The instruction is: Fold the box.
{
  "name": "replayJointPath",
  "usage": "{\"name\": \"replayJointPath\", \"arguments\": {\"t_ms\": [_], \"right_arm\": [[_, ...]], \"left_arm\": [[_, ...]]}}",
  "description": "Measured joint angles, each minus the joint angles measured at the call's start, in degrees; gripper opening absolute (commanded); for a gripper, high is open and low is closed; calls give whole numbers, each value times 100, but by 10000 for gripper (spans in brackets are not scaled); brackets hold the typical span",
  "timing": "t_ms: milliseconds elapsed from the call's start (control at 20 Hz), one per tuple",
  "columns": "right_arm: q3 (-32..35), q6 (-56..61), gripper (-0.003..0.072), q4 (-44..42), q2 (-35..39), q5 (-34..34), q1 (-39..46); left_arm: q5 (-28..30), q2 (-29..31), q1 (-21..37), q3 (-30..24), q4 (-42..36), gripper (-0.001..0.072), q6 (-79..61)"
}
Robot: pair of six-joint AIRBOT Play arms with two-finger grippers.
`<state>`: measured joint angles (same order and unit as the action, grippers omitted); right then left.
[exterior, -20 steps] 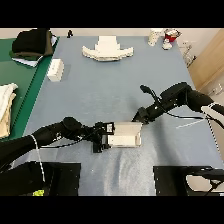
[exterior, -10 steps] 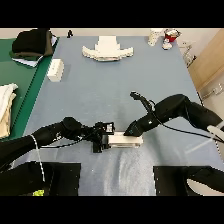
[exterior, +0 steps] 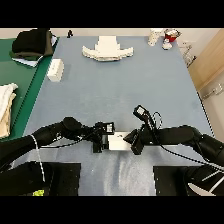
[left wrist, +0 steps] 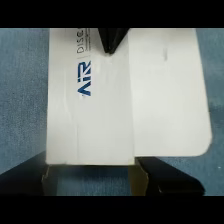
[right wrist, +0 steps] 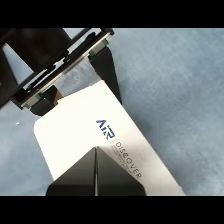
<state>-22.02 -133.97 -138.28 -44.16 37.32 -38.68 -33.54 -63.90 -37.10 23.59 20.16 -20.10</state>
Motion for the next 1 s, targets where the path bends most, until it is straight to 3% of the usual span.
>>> {"name": "replayJointPath", "arguments": {"t_ms": [100, 250, 400, 750, 1000], "right_arm": [[76, -9, 152, 175, 83, -197, -92], [63, -133, 409, 356, 140, -310, -146], [-74, -501, 545, 446, 160, -166, -166], [-249, -1773, 556, 911, 48, 66, -494], [-269, -2044, 552, 1773, -245, -417, -946]], "left_arm": [[0, 0, 0, 0, 0, 509, 2], [0, 0, 0, 0, 0, 509, 0], [2, 0, 0, 0, -2, 509, 2], [2, 0, 0, 0, -2, 509, 2], [2, 0, 0, 0, -2, 509, 11]]}}
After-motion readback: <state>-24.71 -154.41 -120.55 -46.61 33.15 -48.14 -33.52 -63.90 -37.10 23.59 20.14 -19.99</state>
